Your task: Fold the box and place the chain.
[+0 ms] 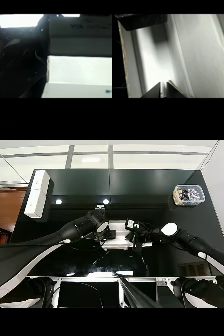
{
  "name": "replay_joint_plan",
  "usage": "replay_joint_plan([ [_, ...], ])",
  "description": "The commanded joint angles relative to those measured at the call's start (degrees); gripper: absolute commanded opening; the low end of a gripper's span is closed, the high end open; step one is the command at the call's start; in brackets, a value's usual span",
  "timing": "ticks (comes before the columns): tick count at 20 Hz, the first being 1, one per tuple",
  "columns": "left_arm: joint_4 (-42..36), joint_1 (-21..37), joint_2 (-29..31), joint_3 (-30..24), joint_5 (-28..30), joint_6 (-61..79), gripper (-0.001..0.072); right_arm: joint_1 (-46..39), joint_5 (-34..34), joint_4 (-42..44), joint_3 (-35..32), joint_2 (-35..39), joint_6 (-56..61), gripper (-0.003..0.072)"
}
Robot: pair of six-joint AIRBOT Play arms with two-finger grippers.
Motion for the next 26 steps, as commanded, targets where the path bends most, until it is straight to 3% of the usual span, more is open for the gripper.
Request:
replay_joint_plan([
  [1,0.02,0.04,0.0,0.0,0.13,0.09,0.003,-2.08,-0.09,-0.02,0.07,1.33,2.69,0.008],
  [4,0.04,0.04,0.0,0.0,0.13,0.09,0.0031,-7.23,1.95,-4.92,0.07,7.56,11.89,0.008],
  [9,0.02,0.02,0.0,0.0,0.07,0.09,0.003,-24.41,16.68,-16.7,0.07,17.49,35.23,0.0078],
  [10,0.02,0.02,0.0,0.0,0.09,0.09,0.003,-28.24,17.49,-18.36,-0.15,17.33,43.04,0.0075],
  [11,0.02,0.02,0.0,0.0,0.09,0.09,0.003,-32.02,16.68,-19.32,-1.03,17.29,52.48,0.0015],
  [14,0.04,0.04,0.0,0.0,0.09,0.09,0.0031,-38.6,14.25,-18.78,-5.44,16.52,69.64,0.0017],
  [17,0.02,0.02,0.0,0.0,0.09,0.09,0.003,-37.7,17.03,-14.73,-6.75,10.19,71.76,0.0017],
  [22,0.02,0.04,0.0,0.0,0.09,0.09,0.0031,-31.36,24.57,-0.24,-6.71,-3.13,61.83,0.0017],
  [26,0.02,0.04,0.0,0.0,0.09,0.09,0.003,-23.74,26.27,2.58,-3.74,-6.19,58.12,0.0017],
])
